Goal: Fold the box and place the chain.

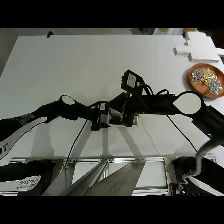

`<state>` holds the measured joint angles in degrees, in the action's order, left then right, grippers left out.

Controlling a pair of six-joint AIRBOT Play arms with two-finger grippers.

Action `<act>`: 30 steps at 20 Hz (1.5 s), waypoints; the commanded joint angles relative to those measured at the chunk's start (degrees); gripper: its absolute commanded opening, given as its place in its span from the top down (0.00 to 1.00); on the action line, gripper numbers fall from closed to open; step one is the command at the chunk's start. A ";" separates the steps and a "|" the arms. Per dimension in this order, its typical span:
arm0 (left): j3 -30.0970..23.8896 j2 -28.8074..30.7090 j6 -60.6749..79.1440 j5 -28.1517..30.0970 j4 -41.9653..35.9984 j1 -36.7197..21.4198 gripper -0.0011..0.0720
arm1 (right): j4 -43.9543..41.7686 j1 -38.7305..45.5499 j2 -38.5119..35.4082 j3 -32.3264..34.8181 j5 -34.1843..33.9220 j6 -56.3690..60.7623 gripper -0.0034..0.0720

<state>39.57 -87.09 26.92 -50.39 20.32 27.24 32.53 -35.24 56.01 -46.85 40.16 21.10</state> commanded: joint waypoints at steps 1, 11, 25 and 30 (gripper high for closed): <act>-0.02 0.04 0.02 0.02 0.02 -0.02 0.64 | -4.20 -0.15 -0.04 0.00 -1.86 0.09 0.93; -0.02 0.04 0.00 0.02 0.02 -0.02 0.64 | -7.76 -0.15 -0.07 0.00 -3.69 0.09 0.93; -0.02 0.04 0.00 0.02 0.02 -0.02 0.64 | -2.47 0.02 -0.17 0.00 -3.65 6.95 0.93; -0.02 0.04 0.00 0.02 0.02 -0.02 0.64 | 10.14 0.02 -0.20 0.00 -2.84 20.41 0.93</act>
<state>39.57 -87.09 26.92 -50.39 20.34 27.24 35.48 -35.24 55.88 -46.83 36.93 33.58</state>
